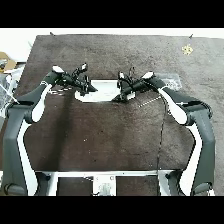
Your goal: Fold the box and place the chain.
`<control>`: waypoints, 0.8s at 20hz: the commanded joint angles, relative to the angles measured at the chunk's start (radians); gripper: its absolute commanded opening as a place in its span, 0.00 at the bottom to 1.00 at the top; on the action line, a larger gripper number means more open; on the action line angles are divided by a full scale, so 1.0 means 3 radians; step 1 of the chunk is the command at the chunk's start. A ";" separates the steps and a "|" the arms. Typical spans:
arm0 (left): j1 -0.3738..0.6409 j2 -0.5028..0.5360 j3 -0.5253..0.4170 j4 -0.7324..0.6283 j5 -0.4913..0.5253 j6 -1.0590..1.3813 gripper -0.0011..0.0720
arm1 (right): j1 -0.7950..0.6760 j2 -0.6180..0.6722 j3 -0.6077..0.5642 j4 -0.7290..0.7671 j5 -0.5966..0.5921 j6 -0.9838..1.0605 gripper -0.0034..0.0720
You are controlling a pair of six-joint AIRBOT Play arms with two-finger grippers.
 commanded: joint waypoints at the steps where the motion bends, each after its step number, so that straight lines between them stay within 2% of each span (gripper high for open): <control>1: -0.0001 -0.0001 -0.0001 0.0000 0.0004 0.0000 0.03 | 0.0005 -0.0008 0.0005 -0.0028 -0.0075 -0.0004 0.80; 2: -0.0001 -0.0003 -0.0001 0.0000 0.0004 0.0000 0.03 | 0.0005 -0.0008 0.0005 -0.0036 -0.0074 -0.0004 0.78; 3: -0.0001 -0.0001 -0.0001 0.0000 0.0005 0.0000 0.03 | 0.0005 -0.0008 0.0005 -0.0037 -0.0074 -0.0001 0.70; 5: -0.0001 -0.0003 -0.0001 0.0000 0.0005 0.0000 0.03 | 0.0005 -0.0008 0.0004 -0.0103 -0.0117 0.0001 0.62; 16: -0.0001 -0.0001 -0.0001 -0.0001 0.0005 0.0000 0.03 | 0.0005 -0.0008 0.0004 -0.0210 -0.0249 0.0010 0.63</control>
